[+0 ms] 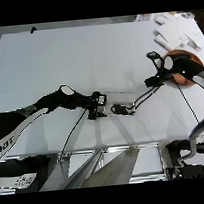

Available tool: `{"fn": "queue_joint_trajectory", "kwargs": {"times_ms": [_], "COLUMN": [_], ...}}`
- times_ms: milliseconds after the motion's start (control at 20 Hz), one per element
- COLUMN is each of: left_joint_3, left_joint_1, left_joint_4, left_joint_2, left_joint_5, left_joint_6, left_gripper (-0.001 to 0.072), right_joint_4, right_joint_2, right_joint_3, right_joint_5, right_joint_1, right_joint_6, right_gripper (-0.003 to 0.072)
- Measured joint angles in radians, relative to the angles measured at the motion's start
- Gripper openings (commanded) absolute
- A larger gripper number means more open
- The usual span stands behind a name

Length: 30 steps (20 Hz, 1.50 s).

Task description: Fold the box and place the chain.

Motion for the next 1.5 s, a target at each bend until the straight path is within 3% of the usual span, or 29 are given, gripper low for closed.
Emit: {"fn": "queue_joint_trajectory", "kwargs": {"times_ms": [200, 300, 350, 850, 1050, 1150, 1200, 1250, 1500], "left_joint_3": [0.0, 0.0, 0.0, 0.0, 0.0, 0.0, 0.0, 0.0, 0.0], "left_joint_1": [0.0, 0.0, 0.0, 0.0, 0.0, 0.0, 0.0, 0.0, 0.0], "left_joint_4": [0.0, 0.0, 0.0, 0.0, 0.0, 0.0, 0.0, 0.0, 0.0], "left_joint_2": [0.0, 0.0, 0.0, 0.0, 0.0, 0.0, 0.0, 0.0, 0.0], "left_joint_5": [0.0, 0.0, 0.0, 0.0, 0.0, 0.0, 0.0, 0.0, 0.0], "left_joint_6": [0.0, 0.0, 0.0, 0.0, 0.0, 0.0, 0.0, 0.0, 0.0], "left_gripper": [0.0072, 0.0072, 0.0072, 0.0072, 0.0072, 0.0072, 0.0072, 0.0072, 0.0072], "right_joint_4": [-0.003, -0.009, -0.014, -0.071, -0.047, -0.04, -0.039, -0.036, -0.027], "right_joint_2": [0.075, 0.091, 0.094, -0.018, -0.048, -0.056, -0.059, -0.062, -0.025], "right_joint_3": [0.0, 0.0, 0.0, 0.0, 0.0, 0.0, 0.0, 0.001, 0.0], "right_joint_5": [0.021, 0.031, 0.03, -0.014, -0.019, -0.02, -0.02, -0.02, 0.011], "right_joint_1": [0.0, 0.0, 0.0, 0.0, 0.0, 0.0, 0.0, 0.0, 0.0], "right_joint_6": [0.0, 0.0, 0.0, -0.026, -0.031, -0.033, -0.034, -0.033, -0.034], "right_gripper": [0.0036, 0.025, 0.0262, 0.0249, 0.015, 0.0144, 0.0043, 0.0014, 0.0013]}}
